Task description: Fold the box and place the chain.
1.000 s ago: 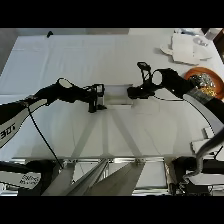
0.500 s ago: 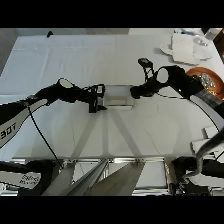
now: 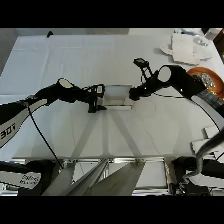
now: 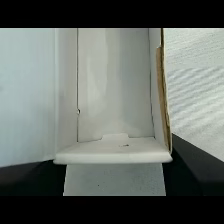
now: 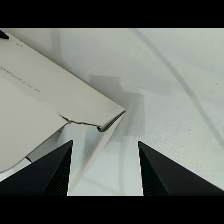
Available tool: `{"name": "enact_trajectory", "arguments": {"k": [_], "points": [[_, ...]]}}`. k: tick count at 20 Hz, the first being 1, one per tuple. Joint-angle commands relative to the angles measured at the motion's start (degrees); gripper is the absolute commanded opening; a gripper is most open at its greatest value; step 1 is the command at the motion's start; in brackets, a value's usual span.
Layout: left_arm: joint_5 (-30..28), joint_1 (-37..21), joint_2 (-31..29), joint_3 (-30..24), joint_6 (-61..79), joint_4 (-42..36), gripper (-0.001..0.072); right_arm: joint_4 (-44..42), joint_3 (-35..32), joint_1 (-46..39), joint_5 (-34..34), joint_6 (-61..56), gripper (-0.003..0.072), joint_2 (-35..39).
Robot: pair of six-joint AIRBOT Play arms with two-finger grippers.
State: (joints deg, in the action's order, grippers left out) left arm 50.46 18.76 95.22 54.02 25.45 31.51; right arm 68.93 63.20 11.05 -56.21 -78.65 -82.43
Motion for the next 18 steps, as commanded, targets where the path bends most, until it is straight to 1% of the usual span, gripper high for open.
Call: {"name": "enact_trajectory", "arguments": {"k": [1, 4, 7, 9, 11, 13, 15, 18], "points": [[-0.09, 0.02, -0.04, 0.00, 0.02, -0.15, 0.0276, -0.33, 0.04, 0.09, -0.42, 1.16, 0.0460, 0.04], [-0.09, 0.02, -0.04, 0.00, 0.02, -0.15, 0.0276, 3.93, 0.02, 2.05, -0.57, 1.11, 0.0460, 0.04], [-0.09, 0.02, -0.04, 0.00, 0.02, -0.15, 0.0276, 4.72, 0.02, 3.80, 1.14, -0.81, 0.0460, -0.22], [-0.09, 0.02, -0.04, 0.00, 0.02, -0.15, 0.0276, 7.63, 0.00, 4.42, 2.16, -7.19, 0.0460, -1.01], [-0.09, 0.02, -0.04, 0.00, 0.02, -0.15, 0.0276, 12.76, 0.00, 5.55, 1.53, -11.98, 0.0459, -2.34], [-0.09, 0.02, -0.04, 0.00, 0.02, -0.15, 0.0276, 17.70, 0.00, 6.51, 2.08, -20.04, 0.0456, -3.19], [-0.09, 0.02, -0.04, 0.00, 0.02, -0.15, 0.0276, 20.57, 0.00, 6.73, 3.65, -28.52, 0.0455, -3.23], [-0.09, 0.02, -0.04, 0.00, 0.02, -0.15, 0.0276, 21.14, 0.00, 7.39, 4.20, -30.25, 0.0453, -3.30]]}}
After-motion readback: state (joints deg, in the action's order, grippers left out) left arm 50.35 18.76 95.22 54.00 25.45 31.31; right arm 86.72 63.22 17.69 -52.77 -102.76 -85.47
